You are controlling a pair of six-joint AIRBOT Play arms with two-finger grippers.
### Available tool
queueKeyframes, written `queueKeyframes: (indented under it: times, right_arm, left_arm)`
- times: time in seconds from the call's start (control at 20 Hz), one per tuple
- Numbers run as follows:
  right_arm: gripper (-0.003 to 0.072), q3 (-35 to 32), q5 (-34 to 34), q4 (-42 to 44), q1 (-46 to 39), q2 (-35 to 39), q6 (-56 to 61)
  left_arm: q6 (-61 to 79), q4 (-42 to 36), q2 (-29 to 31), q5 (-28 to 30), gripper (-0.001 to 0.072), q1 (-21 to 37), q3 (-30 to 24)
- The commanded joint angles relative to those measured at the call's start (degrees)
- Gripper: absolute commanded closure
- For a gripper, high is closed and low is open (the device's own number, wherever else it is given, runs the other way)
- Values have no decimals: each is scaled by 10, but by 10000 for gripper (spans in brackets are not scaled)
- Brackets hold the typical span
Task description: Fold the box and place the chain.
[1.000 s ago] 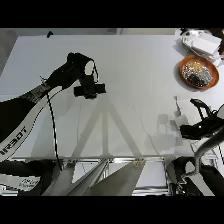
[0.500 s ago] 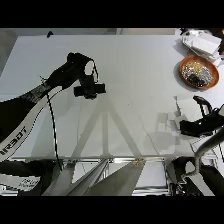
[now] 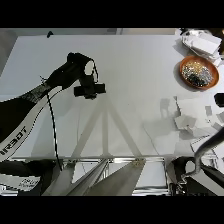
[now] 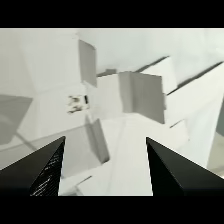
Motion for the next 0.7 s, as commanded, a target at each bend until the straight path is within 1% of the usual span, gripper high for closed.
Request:
queueKeyframes:
  times: [0.0, 0.2, 0.3, 0.5, 0.55, 0.65]
  right_arm:
    - [135, 42, 5, -51, -49, -86, -50]
    - [136, 42, 6, -50, -112, -151, -68]
    - [143, 42, -14, -43, -134, -169, -74]
    - [172, 42, -42, -26, -145, -199, -87]
    - [219, 42, -45, -12, -145, -209, -87]
    - [386, 42, -43, 7, -145, -226, -87]
  left_arm:
    - [0, 0, 0, 0, 698, 0, 0]
    - [0, 0, 0, 0, 698, 0, 0]
    - [0, 0, 0, 0, 698, 0, 0]
    - [0, 0, 0, 0, 698, 0, 0]
    - [0, 0, 0, 0, 698, 0, 0]
    - [0, 0, 0, 0, 698, 0, 0]
